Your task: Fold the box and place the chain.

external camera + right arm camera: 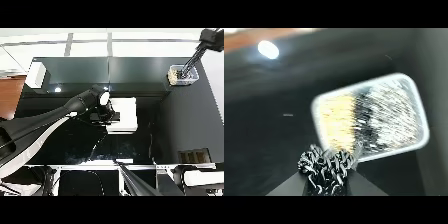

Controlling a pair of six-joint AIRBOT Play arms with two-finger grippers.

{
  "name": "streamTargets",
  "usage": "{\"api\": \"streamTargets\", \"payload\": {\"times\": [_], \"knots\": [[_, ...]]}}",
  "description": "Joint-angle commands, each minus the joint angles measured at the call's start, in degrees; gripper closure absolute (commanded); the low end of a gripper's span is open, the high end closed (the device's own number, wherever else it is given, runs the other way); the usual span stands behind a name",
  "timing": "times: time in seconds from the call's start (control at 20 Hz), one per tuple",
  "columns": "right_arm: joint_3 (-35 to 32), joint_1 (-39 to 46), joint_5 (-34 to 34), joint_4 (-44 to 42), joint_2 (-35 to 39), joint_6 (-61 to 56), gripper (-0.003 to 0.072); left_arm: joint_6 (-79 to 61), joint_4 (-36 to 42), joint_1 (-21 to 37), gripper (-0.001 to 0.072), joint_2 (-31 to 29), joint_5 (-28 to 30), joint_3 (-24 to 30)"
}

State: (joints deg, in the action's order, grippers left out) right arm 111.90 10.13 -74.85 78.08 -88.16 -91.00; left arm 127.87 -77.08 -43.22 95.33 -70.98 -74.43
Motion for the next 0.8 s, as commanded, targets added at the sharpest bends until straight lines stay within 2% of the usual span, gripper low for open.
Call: {"api": "streamTargets", "payload": {"times": [0.0,0.25,0.45,0.6,0.75], "knots": [[-4.59,0.04,0.52,-9.22,10.99,4.72,0.0672,-0.02,0.85,0.04,0.0686,-0.02,0.31,-0.07],[-9.01,-0.26,-2.49,-12.85,21.31,4.70,0.0672,-0.35,-0.02,0.00,0.0686,-0.02,1.73,-0.07],[-16.76,-0.26,-2.25,-13.55,29.14,4.72,0.0672,-0.61,-1.79,0.07,0.0685,0.00,1.99,-0.07],[-20.81,-0.90,-0.81,-13.55,32.13,4.74,0.0672,0.31,-5.18,0.02,0.0685,-0.02,1.62,-0.28],[-20.98,-5.60,-2.16,-13.51,32.41,4.83,0.0672,2.67,-8.83,-0.98,0.0685,-0.20,0.79,-2.12]]}}
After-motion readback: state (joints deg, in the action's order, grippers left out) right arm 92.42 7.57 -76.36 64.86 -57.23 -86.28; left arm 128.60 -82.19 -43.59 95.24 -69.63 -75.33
